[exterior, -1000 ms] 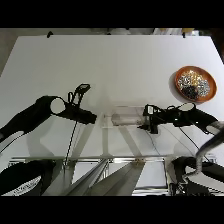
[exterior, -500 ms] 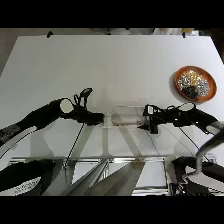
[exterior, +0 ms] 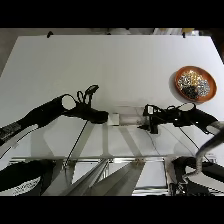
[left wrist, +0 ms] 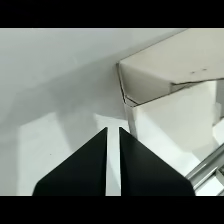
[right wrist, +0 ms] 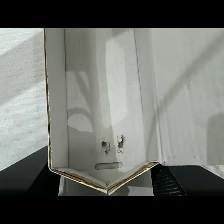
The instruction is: Fold the box and place the chain.
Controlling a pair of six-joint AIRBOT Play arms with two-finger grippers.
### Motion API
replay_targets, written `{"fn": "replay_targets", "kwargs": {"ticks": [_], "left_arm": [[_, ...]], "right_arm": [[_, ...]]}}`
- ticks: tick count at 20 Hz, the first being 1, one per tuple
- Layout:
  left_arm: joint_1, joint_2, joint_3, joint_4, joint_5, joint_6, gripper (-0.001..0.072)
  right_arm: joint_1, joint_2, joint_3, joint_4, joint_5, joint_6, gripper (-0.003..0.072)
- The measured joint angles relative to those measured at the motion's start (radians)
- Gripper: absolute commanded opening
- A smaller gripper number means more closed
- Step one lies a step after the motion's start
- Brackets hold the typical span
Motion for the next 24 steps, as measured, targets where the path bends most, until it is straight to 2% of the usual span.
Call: {"fn": "replay_targets", "kwargs": {"ticks": [8,9,10,12,21,24], "left_arm": [[-0.023,0.02,0.039,0.001,-0.003,0.009,0.0155],[-0.024,0.024,0.04,0.003,-0.003,0.01,0.0167],[-0.025,0.026,0.041,0.008,-0.005,0.01,0.0235],[-0.028,0.03,0.042,0.014,-0.008,0.01,0.0273],[-0.093,0.03,0.056,0.033,0.025,-0.014,0.0274],[-0.118,0.028,0.083,0.097,0.039,-0.093,0.0274]], "right_arm": [[0.0,0.0,0.0,0.0,0.0,0.0,0.0399],[0.0,0.0,0.0,0.0,0.0,0.0,0.0399],[0.0,0.0,0.0,0.0,0.0,0.0,0.0399],[0.0,0.0,0.0,0.0,0.0,0.0,0.0399],[0.0,0.0,0.0,0.0,0.001,0.0,0.0399],[0.0,0.0,0.0,0.0,0.001,0.0,0.0399]]}}
